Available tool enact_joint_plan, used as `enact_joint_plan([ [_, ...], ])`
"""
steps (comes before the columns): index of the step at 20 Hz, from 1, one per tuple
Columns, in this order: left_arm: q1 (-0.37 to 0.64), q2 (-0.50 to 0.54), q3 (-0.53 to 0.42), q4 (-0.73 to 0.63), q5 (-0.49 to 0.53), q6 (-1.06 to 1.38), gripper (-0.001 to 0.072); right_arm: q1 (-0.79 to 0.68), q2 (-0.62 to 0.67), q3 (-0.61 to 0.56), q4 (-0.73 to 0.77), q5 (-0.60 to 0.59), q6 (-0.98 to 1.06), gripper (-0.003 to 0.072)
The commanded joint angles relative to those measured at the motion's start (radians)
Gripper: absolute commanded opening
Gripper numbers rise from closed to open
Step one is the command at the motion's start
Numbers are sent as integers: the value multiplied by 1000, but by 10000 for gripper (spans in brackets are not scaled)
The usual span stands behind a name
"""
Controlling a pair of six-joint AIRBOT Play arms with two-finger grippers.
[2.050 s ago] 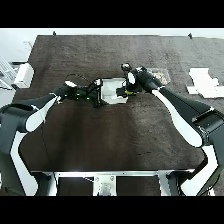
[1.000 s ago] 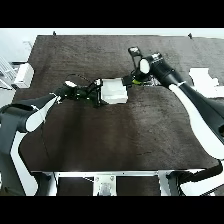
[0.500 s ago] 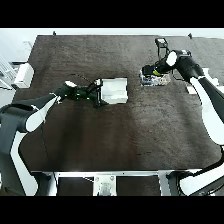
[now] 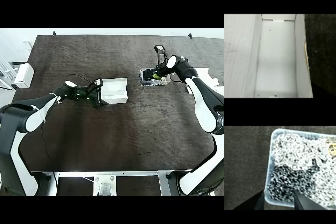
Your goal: Fold the box and place the chain.
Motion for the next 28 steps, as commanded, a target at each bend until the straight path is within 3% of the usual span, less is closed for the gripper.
enact_joint_plan([
  [1,0,1,0,0,1,0,470,-3,-27,12,6,1,-11,391],
  [6,0,1,0,0,1,0,470,-2,-50,11,38,5,-11,351],
  [8,0,1,0,0,1,0,470,-2,-54,11,39,8,-11,249],
  [10,0,1,0,0,1,0,470,-2,-54,18,39,10,-11,64],
  [11,0,0,0,0,1,0,470,-2,-51,23,39,13,-11,11],
  [21,0,1,0,0,2,0,470,-2,107,27,-3,24,-10,10],
  [28,0,1,0,0,1,0,470,18,391,27,-84,42,-10,10],
])
